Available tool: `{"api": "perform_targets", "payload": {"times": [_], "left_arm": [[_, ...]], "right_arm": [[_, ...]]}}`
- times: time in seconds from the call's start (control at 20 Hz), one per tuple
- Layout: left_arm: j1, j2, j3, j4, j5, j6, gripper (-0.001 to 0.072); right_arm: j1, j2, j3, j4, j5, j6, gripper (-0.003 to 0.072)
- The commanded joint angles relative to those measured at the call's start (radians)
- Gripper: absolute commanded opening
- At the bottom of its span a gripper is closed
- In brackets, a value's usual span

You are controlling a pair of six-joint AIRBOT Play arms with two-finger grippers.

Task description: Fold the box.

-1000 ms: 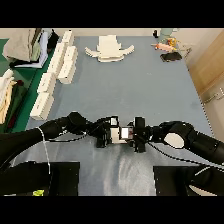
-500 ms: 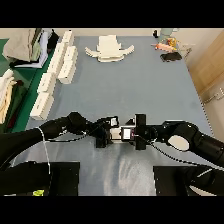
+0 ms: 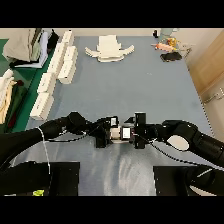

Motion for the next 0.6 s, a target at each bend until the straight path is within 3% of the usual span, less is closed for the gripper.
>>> {"api": "perform_targets", "payload": {"times": [0.0, 0.05, 0.15, 0.2, 0.55], "left_arm": [[-0.001, 0.0, 0.0, 0.0, 0.001, 0.0, 0.0426], [-0.001, 0.0, 0.0, 0.0, 0.001, 0.0, 0.0426], [-0.001, 0.0, 0.0, 0.0, 0.001, 0.0, 0.0426], [-0.001, 0.0, 0.0, 0.0, 0.001, 0.0, 0.0426], [-0.001, 0.0, 0.0, 0.0, 0.001, 0.0, 0.0426]], "right_arm": [[0.001, -0.014, 0.0, 0.056, 0.033, 0.002, 0.0413], [0.001, -0.018, 0.0, 0.074, 0.048, 0.002, 0.0337], [0.001, -0.027, 0.0, 0.091, 0.072, 0.002, 0.0329], [0.002, -0.029, 0.0, 0.098, 0.081, 0.002, 0.0267], [0.031, -0.031, 0.0, 0.154, 0.102, 0.002, 0.0264]]}}
